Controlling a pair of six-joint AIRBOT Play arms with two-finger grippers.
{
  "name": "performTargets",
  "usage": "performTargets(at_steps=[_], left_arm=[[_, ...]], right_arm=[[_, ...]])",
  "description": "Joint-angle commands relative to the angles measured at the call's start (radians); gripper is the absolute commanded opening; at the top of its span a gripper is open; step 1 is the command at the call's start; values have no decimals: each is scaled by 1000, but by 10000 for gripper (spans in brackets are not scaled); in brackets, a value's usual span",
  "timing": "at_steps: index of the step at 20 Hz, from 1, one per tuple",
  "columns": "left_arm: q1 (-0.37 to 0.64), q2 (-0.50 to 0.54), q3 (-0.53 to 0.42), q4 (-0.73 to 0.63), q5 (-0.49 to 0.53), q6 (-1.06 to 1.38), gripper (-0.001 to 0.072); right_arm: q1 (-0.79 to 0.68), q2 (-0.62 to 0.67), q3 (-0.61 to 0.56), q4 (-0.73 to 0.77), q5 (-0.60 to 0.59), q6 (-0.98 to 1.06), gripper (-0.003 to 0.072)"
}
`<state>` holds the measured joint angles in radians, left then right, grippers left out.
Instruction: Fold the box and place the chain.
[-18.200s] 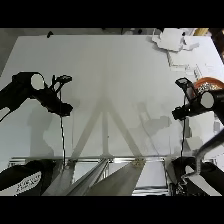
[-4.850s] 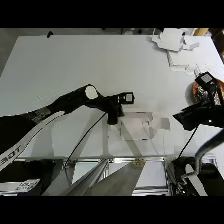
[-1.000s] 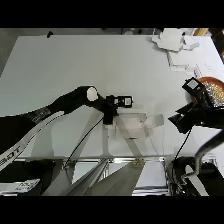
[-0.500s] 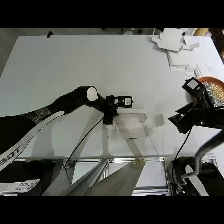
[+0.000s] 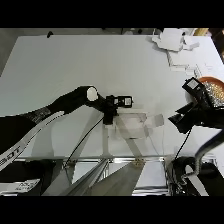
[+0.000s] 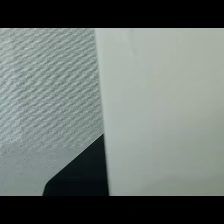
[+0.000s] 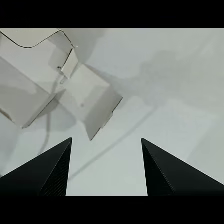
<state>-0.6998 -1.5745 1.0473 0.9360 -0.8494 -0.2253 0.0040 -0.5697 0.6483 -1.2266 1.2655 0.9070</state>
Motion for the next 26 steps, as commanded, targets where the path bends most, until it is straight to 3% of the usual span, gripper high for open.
performTargets(at_steps=[1, 19, 26], left_arm=[[0, 0, 0, 0, 0, 0, 10], [0, 0, 0, 0, 0, 0, 10], [0, 0, 0, 0, 0, 0, 10]], right_arm=[[1, -1, 0, 0, -1, 0, 458], [5, -2, 0, 55, -1, -24, 458], [169, -48, 0, 61, 6, -77, 457]])
